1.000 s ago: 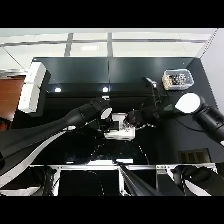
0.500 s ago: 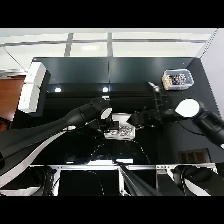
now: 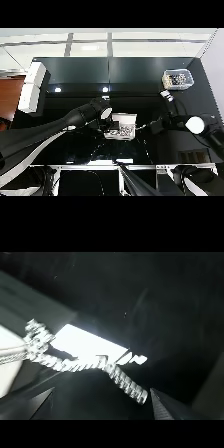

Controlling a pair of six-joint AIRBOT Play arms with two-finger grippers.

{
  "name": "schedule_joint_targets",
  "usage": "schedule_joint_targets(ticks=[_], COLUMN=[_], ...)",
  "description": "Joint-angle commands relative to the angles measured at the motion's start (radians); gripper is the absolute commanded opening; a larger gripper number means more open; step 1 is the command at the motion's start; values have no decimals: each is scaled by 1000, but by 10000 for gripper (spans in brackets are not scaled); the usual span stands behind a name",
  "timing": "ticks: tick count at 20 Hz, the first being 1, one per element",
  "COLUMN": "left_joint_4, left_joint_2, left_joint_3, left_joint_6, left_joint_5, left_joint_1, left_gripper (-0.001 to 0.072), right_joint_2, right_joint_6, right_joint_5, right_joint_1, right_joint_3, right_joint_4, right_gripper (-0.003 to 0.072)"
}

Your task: Fold the box and place the chain.

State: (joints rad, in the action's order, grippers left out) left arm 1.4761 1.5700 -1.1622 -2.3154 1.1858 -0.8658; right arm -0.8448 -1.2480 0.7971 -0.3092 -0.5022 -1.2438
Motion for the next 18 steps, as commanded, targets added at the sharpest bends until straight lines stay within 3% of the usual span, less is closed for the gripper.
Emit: schedule_joint_targets(ticks=[1,6,10,11,13,16,17,18], left_joint_4=[0,0,0,0,0,0,0,0], left_joint_2=[0,0,0,0,0,0,0,0], left_joint_3=[0,0,0,0,0,0,0,0], left_joint_6=[0,0,0,0,0,0,0,0], left_joint_5=[1,2,5,5,4,4,5,5], left_joint_1=[0,0,0,0,0,0,0,0], left_gripper=[25,25,25,25,25,25,25,25], right_joint_2=[-38,-172,-225,-225,-225,-226,-225,-225], right_joint_6=[414,976,1081,1080,1080,1080,1079,1074], right_joint_5=[-195,-214,-229,-230,-221,-203,-202,-203], right_joint_1=[-84,-109,-109,-109,-109,-109,-109,-109], right_joint_3=[73,66,66,66,66,66,66,66], right_joint_4=[0,308,379,378,378,366,364,364], right_gripper=[702,701,699,570,420,405,181,62])
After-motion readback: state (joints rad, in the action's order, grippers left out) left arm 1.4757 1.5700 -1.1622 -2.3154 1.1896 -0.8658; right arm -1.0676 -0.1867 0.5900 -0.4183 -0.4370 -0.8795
